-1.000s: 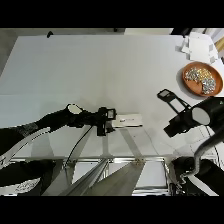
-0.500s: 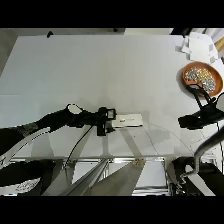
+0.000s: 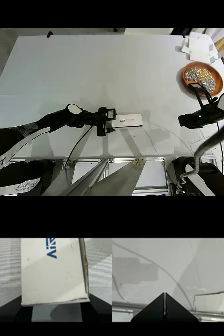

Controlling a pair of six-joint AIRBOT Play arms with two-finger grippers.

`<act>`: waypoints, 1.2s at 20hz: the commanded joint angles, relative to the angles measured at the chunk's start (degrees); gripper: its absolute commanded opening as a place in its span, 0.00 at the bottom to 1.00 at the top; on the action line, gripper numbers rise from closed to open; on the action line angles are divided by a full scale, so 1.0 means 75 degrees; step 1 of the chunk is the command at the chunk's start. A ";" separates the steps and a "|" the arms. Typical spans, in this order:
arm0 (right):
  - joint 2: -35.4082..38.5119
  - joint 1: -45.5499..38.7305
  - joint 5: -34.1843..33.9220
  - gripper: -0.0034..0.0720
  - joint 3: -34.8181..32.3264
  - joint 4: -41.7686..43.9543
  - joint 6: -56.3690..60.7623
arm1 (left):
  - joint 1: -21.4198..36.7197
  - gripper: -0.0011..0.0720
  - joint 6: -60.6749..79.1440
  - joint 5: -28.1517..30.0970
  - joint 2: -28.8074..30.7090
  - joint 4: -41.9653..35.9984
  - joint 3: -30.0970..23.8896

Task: Fold the box and place the chain.

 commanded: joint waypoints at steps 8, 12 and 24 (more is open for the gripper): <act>0.0003 -0.0006 -0.0006 0.07 0.0006 0.0015 0.0000 | 0.0428 0.02 -0.2057 0.0895 0.1993 0.0041 0.0003; 0.0003 -0.0006 -0.0003 0.07 0.0003 0.0015 0.0000 | 0.1664 0.02 -0.3153 0.0947 0.2946 0.0303 -0.0003; 0.0003 -0.0006 -0.0003 0.07 0.0006 0.0015 0.0000 | 0.7810 0.02 -0.7801 0.0764 0.4520 0.4220 -0.0047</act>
